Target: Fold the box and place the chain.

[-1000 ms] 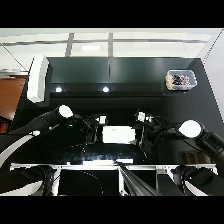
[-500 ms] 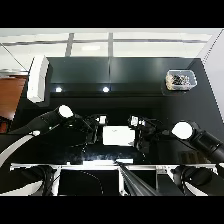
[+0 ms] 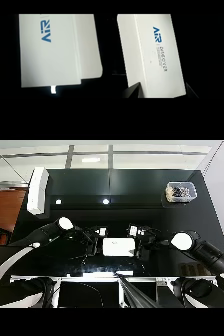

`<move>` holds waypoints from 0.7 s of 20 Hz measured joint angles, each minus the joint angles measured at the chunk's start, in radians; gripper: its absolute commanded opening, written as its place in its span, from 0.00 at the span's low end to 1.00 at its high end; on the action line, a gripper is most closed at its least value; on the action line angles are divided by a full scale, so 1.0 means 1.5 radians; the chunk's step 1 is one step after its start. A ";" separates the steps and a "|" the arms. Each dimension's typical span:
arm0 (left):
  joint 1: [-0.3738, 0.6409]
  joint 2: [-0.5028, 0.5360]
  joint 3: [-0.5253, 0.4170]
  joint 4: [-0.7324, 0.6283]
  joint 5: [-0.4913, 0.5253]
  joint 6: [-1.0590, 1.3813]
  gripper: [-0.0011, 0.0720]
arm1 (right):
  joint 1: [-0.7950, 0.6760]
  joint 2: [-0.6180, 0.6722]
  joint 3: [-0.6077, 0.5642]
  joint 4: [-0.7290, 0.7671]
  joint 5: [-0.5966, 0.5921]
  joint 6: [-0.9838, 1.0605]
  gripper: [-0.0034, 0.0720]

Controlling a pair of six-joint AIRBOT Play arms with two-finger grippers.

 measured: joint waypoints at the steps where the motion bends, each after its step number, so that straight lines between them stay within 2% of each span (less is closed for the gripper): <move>1: 0.000 0.000 0.000 0.000 0.000 0.000 0.76 | 0.000 0.000 0.001 -0.003 -0.002 0.003 0.98; 14: 0.000 0.000 0.000 0.000 0.002 0.001 0.76 | 0.001 0.000 0.028 -0.052 -0.023 0.063 0.98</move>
